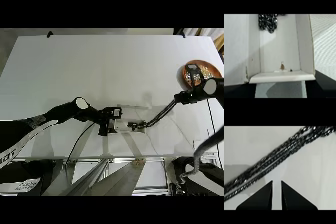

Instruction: Fold the box and place the chain.

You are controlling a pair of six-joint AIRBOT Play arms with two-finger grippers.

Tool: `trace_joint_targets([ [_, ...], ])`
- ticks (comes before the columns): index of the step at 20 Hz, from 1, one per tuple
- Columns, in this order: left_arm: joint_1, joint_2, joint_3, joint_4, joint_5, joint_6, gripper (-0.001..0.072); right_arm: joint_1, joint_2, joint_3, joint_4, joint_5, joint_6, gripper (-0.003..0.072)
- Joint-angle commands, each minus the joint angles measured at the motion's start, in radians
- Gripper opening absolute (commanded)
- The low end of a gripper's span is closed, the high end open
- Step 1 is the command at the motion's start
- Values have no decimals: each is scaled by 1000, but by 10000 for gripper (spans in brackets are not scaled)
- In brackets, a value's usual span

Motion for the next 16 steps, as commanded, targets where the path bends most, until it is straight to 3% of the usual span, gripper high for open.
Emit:
trace_joint_targets([
  [1,0,1,1,0,0,0,397,-47,-159,112,16,-21,-3,134],
  [9,0,1,1,0,0,0,397,-69,-259,129,61,-126,-8,132],
  [16,0,1,1,0,0,0,397,-69,-309,129,73,-87,-6,140],
])
